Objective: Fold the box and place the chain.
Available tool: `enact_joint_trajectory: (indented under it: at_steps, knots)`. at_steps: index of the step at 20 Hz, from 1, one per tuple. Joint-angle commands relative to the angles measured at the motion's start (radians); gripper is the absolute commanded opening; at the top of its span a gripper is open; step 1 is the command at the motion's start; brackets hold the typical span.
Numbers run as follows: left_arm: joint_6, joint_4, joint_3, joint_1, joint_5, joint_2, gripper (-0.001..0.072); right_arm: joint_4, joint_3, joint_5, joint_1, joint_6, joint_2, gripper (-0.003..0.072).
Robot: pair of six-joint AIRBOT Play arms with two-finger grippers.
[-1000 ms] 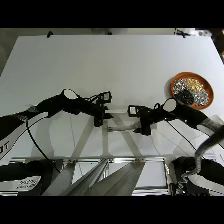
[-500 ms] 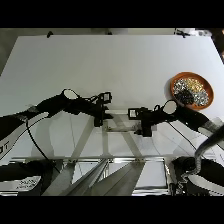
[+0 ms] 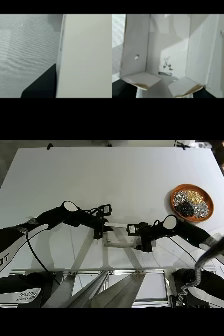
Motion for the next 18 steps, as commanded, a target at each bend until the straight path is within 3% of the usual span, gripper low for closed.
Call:
enact_joint_trajectory:
  at_steps: [1, 2, 7, 9, 11, 14, 18]
  knots:
    - [-0.002, -0.002, 0.001, 0.0, 0.004, 0.0, 0.0012, 0.011, 0.0, -0.01, 0.001, 0.0, 0.016, 0.0564]
    - [-0.002, -0.002, 0.001, 0.0, 0.004, 0.0, 0.0012, 0.012, 0.0, -0.01, 0.001, 0.0, 0.016, 0.0527]
    - [-0.002, -0.002, 0.001, 0.0, 0.004, 0.0, 0.0012, 0.042, 0.0, -0.011, 0.001, 0.0, 0.016, 0.053]
    - [-0.002, -0.002, 0.001, 0.0, 0.004, 0.0, 0.0012, 0.057, 0.0, -0.005, 0.001, 0.0, 0.016, 0.0584]
    - [-0.002, -0.002, 0.001, 0.0, 0.004, 0.0, 0.0012, 0.057, 0.0, 0.027, 0.001, 0.0, 0.016, 0.0707]
    - [-0.002, -0.002, 0.001, 0.0, 0.004, 0.0, 0.0012, 0.057, 0.0, 0.063, 0.001, 0.035, 0.016, 0.071]
    - [-0.002, -0.002, 0.001, 0.0, 0.004, 0.0, 0.0012, 0.089, 0.0, -0.029, 0.001, 0.068, 0.016, 0.065]
